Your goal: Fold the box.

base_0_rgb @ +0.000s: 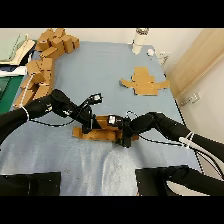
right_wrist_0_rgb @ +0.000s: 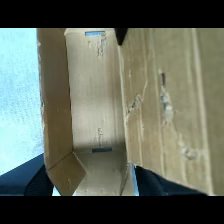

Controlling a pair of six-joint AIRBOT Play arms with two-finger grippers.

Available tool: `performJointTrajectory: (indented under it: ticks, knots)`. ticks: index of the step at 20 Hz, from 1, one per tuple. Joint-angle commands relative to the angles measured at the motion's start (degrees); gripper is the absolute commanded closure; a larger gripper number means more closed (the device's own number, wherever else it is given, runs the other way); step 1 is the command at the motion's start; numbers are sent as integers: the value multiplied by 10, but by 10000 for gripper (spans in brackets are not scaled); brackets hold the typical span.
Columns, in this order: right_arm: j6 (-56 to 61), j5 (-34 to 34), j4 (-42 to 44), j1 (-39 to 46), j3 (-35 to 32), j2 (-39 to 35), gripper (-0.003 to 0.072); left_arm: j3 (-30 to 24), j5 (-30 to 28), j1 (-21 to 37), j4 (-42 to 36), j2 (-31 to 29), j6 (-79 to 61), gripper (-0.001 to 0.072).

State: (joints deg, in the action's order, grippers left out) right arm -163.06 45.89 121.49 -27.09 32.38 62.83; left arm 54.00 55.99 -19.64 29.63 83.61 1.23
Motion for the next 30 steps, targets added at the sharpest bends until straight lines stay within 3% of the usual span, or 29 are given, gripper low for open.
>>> performJointTrajectory:
  ticks: [1,3,20,23,30]
  knots:
    - [0,-9,0,-1,0,0,-12,0,9,0,-18,0,5,695]
    - [0,-10,1,0,0,0,-13,0,33,0,-15,0,9,695]
    - [0,-23,0,-2,0,0,-10,21,32,0,-30,4,38,695]
    - [0,-23,-7,-2,0,0,78,21,36,0,-28,9,38,695]
    - [0,-21,-26,-2,0,1,77,21,47,0,-16,25,42,695]
